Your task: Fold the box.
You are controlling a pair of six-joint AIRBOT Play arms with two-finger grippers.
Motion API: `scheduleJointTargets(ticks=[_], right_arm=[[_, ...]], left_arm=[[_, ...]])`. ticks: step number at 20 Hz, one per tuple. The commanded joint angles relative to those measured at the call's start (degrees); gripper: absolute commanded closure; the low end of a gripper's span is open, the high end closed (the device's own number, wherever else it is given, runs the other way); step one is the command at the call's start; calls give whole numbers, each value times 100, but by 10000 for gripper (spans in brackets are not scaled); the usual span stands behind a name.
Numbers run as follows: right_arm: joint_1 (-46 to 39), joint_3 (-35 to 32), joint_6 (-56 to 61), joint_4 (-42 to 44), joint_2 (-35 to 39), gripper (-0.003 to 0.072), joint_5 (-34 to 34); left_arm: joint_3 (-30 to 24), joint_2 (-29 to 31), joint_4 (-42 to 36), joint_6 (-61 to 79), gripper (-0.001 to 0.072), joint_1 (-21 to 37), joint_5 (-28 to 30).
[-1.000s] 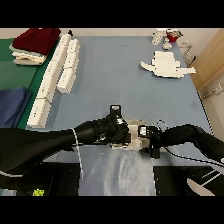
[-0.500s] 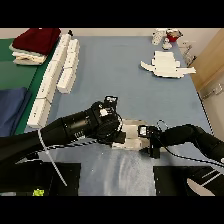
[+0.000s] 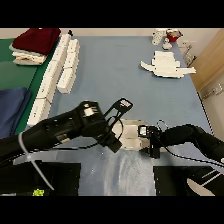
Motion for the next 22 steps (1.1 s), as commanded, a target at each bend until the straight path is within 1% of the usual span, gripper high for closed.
scheduleJointTargets(ticks=[1,2,3,4,5,6,8,10,13,14,15,17,18,20,22], right_arm=[[4,4,0,2,0,178,0],[4,4,0,2,0,178,0],[4,4,0,2,0,178,2],[4,2,0,2,0,177,0],[4,4,0,2,0,178,0],[4,4,0,2,0,178,0],[4,4,0,2,0,178,2],[4,4,0,2,0,178,2],[4,4,0,2,0,178,0],[4,4,0,2,0,178,0],[4,4,0,2,0,177,0],[4,4,0,2,0,178,0],[4,4,0,2,0,178,0],[4,4,0,2,0,177,0],[4,4,0,2,0,178,0]], left_arm=[[-852,942,-761,2865,697,632,496],[-1176,1231,-1025,3718,694,968,627],[-1449,1432,-1307,4500,538,1305,743],[-1722,1585,-1580,5320,45,1646,990],[-1952,1659,-1849,5967,14,1934,1248],[-2157,1668,-2173,6649,14,2192,1478],[-2509,1606,-2787,7595,15,2533,1954],[-2844,1460,-3467,8450,15,2673,2527],[-3342,1150,-4474,9551,16,2719,3460],[-3460,1023,-4811,9890,16,2719,3757],[-3515,894,-5147,10133,16,2719,3932],[-3517,616,-5613,10472,15,2717,3936],[-3517,498,-5727,10760,15,2708,3939],[-3517,293,-5847,11385,15,2708,3908],[-3515,188,-5851,11663,15,2708,3764]])
